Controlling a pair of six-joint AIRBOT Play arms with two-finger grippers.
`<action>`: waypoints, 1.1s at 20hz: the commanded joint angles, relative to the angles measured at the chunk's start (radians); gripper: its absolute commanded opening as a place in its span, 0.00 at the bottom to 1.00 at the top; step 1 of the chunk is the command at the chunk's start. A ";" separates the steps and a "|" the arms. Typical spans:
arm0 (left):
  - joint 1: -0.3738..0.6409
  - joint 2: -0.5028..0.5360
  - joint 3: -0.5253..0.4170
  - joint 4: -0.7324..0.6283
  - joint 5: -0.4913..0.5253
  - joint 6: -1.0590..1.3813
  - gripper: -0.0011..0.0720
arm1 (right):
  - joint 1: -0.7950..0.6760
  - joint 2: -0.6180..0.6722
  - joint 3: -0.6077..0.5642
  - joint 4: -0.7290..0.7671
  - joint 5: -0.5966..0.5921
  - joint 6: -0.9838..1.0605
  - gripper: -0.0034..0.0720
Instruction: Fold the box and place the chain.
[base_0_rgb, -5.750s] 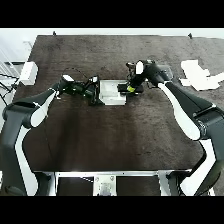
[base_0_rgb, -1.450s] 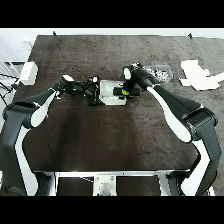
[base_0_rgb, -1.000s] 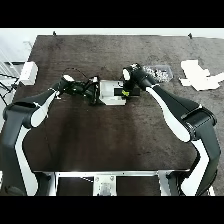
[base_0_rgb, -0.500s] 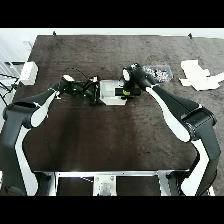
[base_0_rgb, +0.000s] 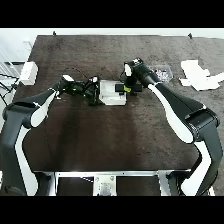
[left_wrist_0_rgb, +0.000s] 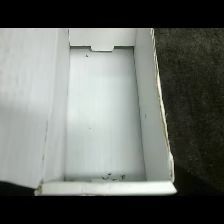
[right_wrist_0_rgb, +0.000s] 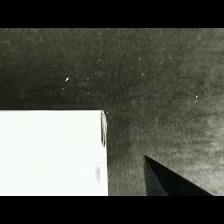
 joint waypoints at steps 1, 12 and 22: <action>0.000 0.000 0.000 -0.001 0.003 0.000 0.66 | 0.002 0.025 0.004 0.002 0.025 -0.043 0.74; 0.000 0.000 0.000 -0.001 0.003 0.000 0.66 | -0.033 0.202 0.004 -0.162 -0.005 -0.196 0.74; 0.000 0.000 0.000 -0.001 0.002 0.000 0.66 | -0.412 0.107 -0.005 0.058 -0.320 -0.432 0.72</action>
